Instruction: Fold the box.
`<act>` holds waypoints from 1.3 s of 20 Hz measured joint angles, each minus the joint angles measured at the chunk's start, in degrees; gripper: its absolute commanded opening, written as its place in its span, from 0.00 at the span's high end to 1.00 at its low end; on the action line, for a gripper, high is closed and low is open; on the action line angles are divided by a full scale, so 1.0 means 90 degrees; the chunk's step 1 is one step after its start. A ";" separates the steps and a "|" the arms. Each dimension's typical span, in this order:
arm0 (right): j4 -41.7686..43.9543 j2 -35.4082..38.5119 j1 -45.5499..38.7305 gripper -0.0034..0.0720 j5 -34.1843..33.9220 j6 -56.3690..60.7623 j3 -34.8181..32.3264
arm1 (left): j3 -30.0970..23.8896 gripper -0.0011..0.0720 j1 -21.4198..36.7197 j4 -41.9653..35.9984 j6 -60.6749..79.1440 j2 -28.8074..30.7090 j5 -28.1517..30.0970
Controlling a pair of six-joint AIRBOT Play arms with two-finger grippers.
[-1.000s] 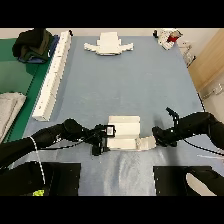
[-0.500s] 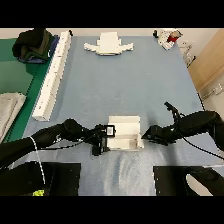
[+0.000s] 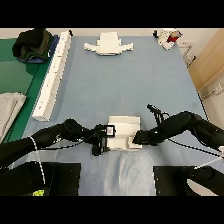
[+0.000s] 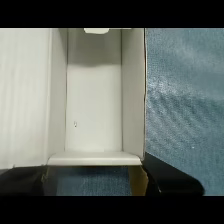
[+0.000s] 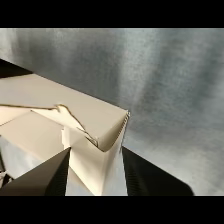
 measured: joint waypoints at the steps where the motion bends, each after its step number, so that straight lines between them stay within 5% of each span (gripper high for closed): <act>1: -0.0272 -0.0039 0.0180 0.33 0.0073 0.0289 0.0104 | 0.0002 0.38 0.0000 0.0000 0.0000 0.0000 0.0000; 8: -0.2188 -0.0372 0.1586 0.37 0.0131 0.2832 0.0855 | 0.0000 0.37 0.0000 0.0000 0.0000 0.0000 0.0000; 14: -0.3570 -0.1146 0.2628 0.37 -0.0658 0.4806 0.1625 | 0.0002 0.37 0.0000 0.0000 -0.0002 0.0000 0.0000; 22: -0.4065 -0.1710 0.2956 0.42 -0.1059 0.5797 0.1953 | 0.0000 0.38 0.0000 0.0000 -0.0002 0.0000 -0.0002; 23: -0.4078 -0.1736 0.2958 0.63 -0.1061 0.5853 0.1960 | 0.0000 0.38 0.0000 0.0000 -0.0002 -0.0002 -0.0002; 25: -0.4124 -0.1800 0.2973 0.89 -0.1098 0.5952 0.1970 | 0.0000 0.38 0.0000 0.0002 0.0000 0.0000 0.0000; 26: -0.4126 -0.1829 0.2973 0.94 -0.1110 0.5984 0.1974 | 0.0000 0.37 0.0000 0.0002 0.0000 0.0000 -0.0002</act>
